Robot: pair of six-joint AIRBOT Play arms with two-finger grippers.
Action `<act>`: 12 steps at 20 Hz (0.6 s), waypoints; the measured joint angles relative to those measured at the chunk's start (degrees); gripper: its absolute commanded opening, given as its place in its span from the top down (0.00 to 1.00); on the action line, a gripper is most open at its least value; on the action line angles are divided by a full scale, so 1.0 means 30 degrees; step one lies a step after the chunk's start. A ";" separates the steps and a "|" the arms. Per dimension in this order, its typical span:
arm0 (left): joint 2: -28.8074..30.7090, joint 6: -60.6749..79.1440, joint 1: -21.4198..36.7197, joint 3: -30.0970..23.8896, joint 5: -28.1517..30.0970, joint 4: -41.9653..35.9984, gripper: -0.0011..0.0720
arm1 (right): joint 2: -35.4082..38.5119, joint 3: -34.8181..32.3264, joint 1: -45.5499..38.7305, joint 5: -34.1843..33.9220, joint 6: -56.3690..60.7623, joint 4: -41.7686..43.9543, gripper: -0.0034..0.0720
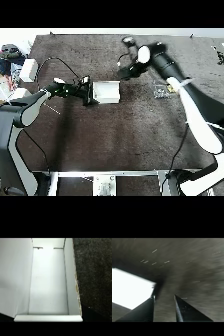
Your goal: Fold the box and place the chain.
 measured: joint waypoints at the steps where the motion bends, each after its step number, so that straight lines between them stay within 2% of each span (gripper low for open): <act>1: 0.0007 0.0000 0.0000 0.0000 0.0007 0.0000 0.59 | 0.0423 0.0000 -0.0743 0.0248 -0.0321 -0.0007 0.58; 4: 0.0000 0.0000 0.0000 0.0000 0.0007 0.0000 0.60 | 0.1100 -0.0262 -0.3155 0.1137 -0.0852 -0.0015 0.58; 5: 0.0000 0.0000 0.0000 0.0000 0.0000 0.0000 0.60 | 0.1209 -0.0612 -0.4022 0.1333 -0.0998 -0.0022 0.64; 6: 0.0000 0.0000 0.0000 0.0000 0.0007 0.0000 0.60 | 0.1297 -0.1064 -0.4823 0.1413 -0.1078 -0.0022 0.78; 8: 0.0007 0.0000 0.0000 0.0000 0.0007 0.0000 0.59 | 0.1384 -0.2368 -0.6273 0.1421 -0.1326 -0.0007 0.81; 10: 0.0000 0.0000 0.0000 0.0000 0.0007 0.0000 0.59 | 0.1443 -0.3891 -0.7424 0.0750 -0.1712 0.0255 0.78; 11: 0.0000 0.0000 0.0000 0.0000 0.0007 0.0000 0.60 | 0.1443 -0.4641 -0.7883 0.0270 -0.1967 0.0503 0.58; 12: 0.0000 0.0000 0.0000 0.0000 0.0007 0.0000 0.60 | 0.1457 -0.5224 -0.8182 -0.0117 -0.2229 0.0699 0.57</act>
